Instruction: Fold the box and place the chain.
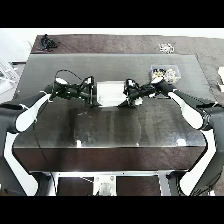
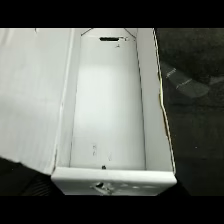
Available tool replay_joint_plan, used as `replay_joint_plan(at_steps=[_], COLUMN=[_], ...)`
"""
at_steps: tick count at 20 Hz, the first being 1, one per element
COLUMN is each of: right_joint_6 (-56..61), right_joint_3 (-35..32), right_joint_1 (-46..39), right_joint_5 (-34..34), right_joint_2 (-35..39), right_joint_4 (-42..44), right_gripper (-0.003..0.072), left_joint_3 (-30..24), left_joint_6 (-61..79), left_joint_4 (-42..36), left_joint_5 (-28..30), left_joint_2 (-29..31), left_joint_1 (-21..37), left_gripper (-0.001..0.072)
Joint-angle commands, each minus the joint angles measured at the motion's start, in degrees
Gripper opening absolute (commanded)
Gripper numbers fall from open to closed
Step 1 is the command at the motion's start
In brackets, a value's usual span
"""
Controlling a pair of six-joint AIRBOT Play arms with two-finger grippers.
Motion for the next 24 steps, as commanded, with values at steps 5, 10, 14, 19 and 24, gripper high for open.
replay_joint_plan(at_steps=[5, 10, 14, 19, 24], right_joint_6=[0.0, 0.0, 0.0, 0.0, 0.0], right_joint_3=[0.0, 0.0, 0.0, 0.0, 0.0], right_joint_1=[0.1, 0.0, 0.1, 0.1, 0.1], right_joint_5=[0.1, 0.1, 0.1, 0.1, 0.1], right_joint_2=[0.0, 0.0, 0.0, 0.0, 0.0], right_joint_4=[0.0, 0.0, 0.0, 0.0, 0.0], right_gripper=[0.056, 0.056, 0.056, 0.056, 0.056], left_joint_3=[0.0, 0.0, 0.0, 0.0, 0.0], left_joint_6=[0.9, 1.7, 2.4, 2.5, 2.5], left_joint_4=[-1.4, -1.4, -1.3, -1.3, -1.4], left_joint_5=[-0.3, 1.9, 2.6, 3.0, 3.0], left_joint_2=[-0.5, -0.5, -0.5, -0.7, -0.8], left_joint_1=[-0.1, -0.1, -0.4, -0.4, -0.4], left_gripper=[0.072, 0.072, 0.072, 0.072, 0.0704])
